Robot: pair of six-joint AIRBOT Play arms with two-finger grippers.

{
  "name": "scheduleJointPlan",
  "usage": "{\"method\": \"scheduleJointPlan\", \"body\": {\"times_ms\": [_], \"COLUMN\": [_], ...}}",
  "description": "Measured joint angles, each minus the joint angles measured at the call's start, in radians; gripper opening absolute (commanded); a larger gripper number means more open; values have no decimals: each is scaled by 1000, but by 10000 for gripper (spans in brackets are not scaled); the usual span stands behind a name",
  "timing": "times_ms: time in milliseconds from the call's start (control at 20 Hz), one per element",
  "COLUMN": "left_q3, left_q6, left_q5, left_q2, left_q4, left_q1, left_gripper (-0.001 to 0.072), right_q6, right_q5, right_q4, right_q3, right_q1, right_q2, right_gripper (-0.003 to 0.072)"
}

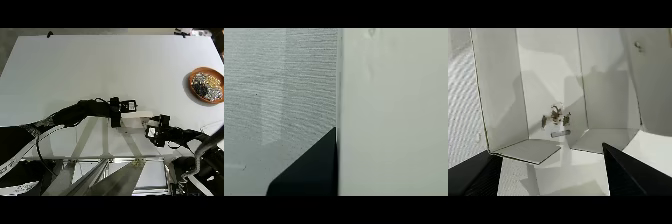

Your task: Fold the box and place the chain.

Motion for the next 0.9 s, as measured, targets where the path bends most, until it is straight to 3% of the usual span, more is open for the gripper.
{"method": "scheduleJointPlan", "body": {"times_ms": [450, 900], "left_q3": [0, 0], "left_q6": [-3, -1], "left_q5": [-1, 0], "left_q2": [0, 0], "left_q4": [-1, -1], "left_q1": [0, 0], "left_gripper": [10, 10], "right_q6": [-33, -322], "right_q5": [5, -10], "right_q4": [142, 292], "right_q3": [24, 26], "right_q1": [-130, -141], "right_q2": [0, -76], "right_gripper": [692, 692]}}
